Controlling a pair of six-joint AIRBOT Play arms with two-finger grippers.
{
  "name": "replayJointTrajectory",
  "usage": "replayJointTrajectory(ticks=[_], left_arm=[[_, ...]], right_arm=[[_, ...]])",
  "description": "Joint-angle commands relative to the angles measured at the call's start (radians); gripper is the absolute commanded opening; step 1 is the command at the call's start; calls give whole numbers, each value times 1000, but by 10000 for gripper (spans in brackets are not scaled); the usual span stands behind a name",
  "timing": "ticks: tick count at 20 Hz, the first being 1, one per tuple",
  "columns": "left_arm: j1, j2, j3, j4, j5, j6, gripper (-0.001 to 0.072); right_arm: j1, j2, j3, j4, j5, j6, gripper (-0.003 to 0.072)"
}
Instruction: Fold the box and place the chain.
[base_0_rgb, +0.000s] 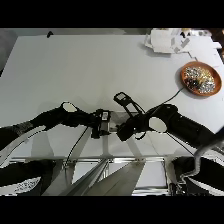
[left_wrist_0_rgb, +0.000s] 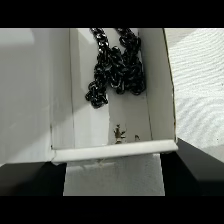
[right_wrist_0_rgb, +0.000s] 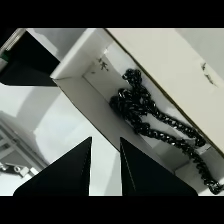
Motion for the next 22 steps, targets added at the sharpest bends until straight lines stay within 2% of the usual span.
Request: replayJointTrajectory(ticks=[1, 5, 8, 11, 12, 15, 16, 22], left_arm=[[0, 1, 0, 0, 0, 0, 150], [0, 1, 0, 0, 0, 0, 150], [0, 1, 0, 0, 0, 0, 150], [0, 1, 0, 0, 0, 0, 149], [0, 1, 0, 0, 0, 0, 150], [0, 1, 0, 0, 0, 0, 150], [0, 1, 0, 0, 0, 0, 150], [0, 1, 0, 0, 0, 0, 149]], right_arm=[[-30, 75, 72, -60, 98, 3, 203], [-253, 149, 208, -191, 305, 3, 201], [-484, 130, 214, -253, 314, 3, 200], [-672, 50, 213, -260, 279, 3, 173], [-719, 12, 213, -260, 266, 3, 194], [-797, -111, 213, -260, 239, 2, 460], [-808, -156, 213, -261, 225, -2, 480], [-809, -372, 212, -260, 164, -1, 472]])
